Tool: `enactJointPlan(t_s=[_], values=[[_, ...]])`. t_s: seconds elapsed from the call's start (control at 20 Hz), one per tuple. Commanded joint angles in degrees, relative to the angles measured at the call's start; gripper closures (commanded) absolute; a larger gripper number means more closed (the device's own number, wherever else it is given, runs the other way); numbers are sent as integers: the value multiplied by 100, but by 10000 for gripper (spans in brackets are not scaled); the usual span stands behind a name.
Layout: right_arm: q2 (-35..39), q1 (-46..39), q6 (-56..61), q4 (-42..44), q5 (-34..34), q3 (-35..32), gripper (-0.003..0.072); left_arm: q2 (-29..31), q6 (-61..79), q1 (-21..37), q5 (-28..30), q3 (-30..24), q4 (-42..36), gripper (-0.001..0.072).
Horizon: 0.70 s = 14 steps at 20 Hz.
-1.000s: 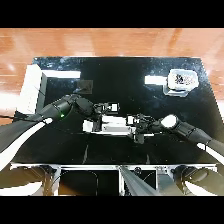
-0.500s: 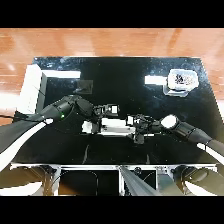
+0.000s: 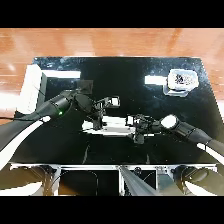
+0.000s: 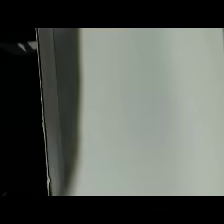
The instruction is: Fold the box and place the chain.
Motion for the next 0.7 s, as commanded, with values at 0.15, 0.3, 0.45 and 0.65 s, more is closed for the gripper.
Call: enactJointPlan(t_s=[0.15,0.3,0.45,0.65], values=[[-4,4,-2,0,0,0,98,833,-2243,459,844,68,1740,304],[-4,4,-2,0,0,0,98,1137,-2610,975,1744,-96,994,692],[-4,4,-2,0,0,0,98,1827,-2465,870,1211,-925,55,694],[-4,4,-2,-2,0,0,98,2723,-2315,-219,-1585,-2286,-577,693]])
